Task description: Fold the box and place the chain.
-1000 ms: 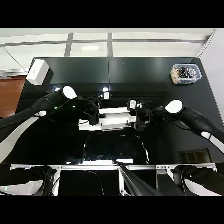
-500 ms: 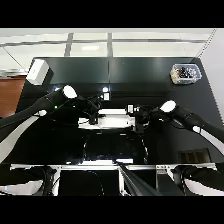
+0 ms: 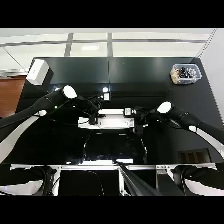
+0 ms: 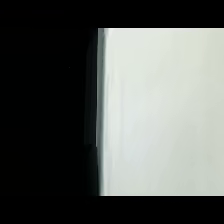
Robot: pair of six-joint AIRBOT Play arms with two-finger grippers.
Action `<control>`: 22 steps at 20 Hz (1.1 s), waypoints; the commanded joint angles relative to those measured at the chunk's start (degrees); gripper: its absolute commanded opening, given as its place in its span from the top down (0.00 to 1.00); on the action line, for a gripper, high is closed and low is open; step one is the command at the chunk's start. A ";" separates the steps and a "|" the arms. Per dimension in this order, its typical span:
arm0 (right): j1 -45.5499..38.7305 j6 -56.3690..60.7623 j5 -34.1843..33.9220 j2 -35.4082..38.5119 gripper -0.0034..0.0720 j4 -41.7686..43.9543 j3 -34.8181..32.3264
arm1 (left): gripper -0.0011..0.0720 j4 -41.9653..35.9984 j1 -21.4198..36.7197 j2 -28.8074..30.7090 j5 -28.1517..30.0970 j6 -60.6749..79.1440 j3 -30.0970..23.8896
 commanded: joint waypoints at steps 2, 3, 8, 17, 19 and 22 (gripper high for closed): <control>0.24 1.79 -0.90 -0.26 0.08 -1.79 0.20 | 0.95 -0.04 0.00 -0.04 -0.02 0.00 0.02; 0.24 1.84 -0.90 -0.26 0.08 -1.84 0.20 | 0.95 -0.07 0.00 -0.04 -0.02 0.00 0.02; 0.63 2.38 -1.66 -0.26 0.08 -1.97 0.20 | 0.95 -0.07 0.00 -0.04 -0.02 0.00 0.02; 0.63 3.45 -2.40 -0.39 0.33 -2.12 0.33 | 0.95 -0.24 0.00 -0.04 0.00 -0.02 0.02; 0.63 3.45 -2.43 -0.39 0.33 -2.12 0.33 | 0.94 -0.20 0.07 0.07 0.00 -2.47 0.07; 0.63 3.45 -2.43 -0.39 0.33 -2.12 0.31 | 0.23 4.59 0.87 2.60 -1.68 -13.14 0.15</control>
